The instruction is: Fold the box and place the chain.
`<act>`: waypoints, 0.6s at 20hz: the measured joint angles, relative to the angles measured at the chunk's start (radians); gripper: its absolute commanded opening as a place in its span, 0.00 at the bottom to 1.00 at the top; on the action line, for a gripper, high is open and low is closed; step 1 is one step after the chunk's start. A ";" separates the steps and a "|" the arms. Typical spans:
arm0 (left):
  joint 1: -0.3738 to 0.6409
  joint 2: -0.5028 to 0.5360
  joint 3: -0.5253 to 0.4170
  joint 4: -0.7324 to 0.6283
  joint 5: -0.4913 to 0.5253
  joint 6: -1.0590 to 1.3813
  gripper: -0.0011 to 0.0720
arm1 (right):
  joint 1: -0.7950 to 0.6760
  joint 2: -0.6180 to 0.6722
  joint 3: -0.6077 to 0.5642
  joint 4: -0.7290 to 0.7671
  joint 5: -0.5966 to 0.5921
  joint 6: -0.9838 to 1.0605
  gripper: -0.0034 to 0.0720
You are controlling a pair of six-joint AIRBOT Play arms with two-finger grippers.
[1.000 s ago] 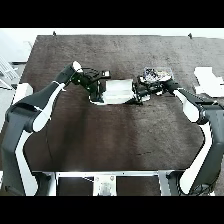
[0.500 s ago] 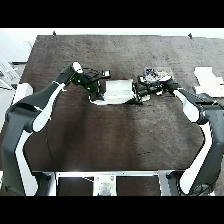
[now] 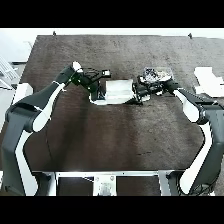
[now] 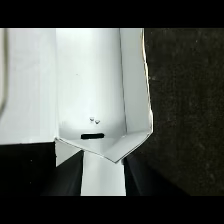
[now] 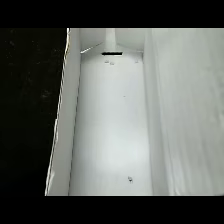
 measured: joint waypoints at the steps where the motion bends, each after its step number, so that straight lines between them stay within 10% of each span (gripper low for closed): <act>1: 0.000 0.000 0.000 -0.007 0.001 0.000 0.42 | 0.000 0.000 0.000 0.000 0.000 0.000 0.82; 3: -0.002 0.000 0.000 -0.016 0.004 0.000 0.25 | 0.000 0.000 0.000 0.000 -0.001 0.000 0.82; 12: -0.005 -0.004 0.000 -0.072 0.018 0.014 0.25 | 0.000 0.000 0.000 -0.001 0.000 0.000 0.82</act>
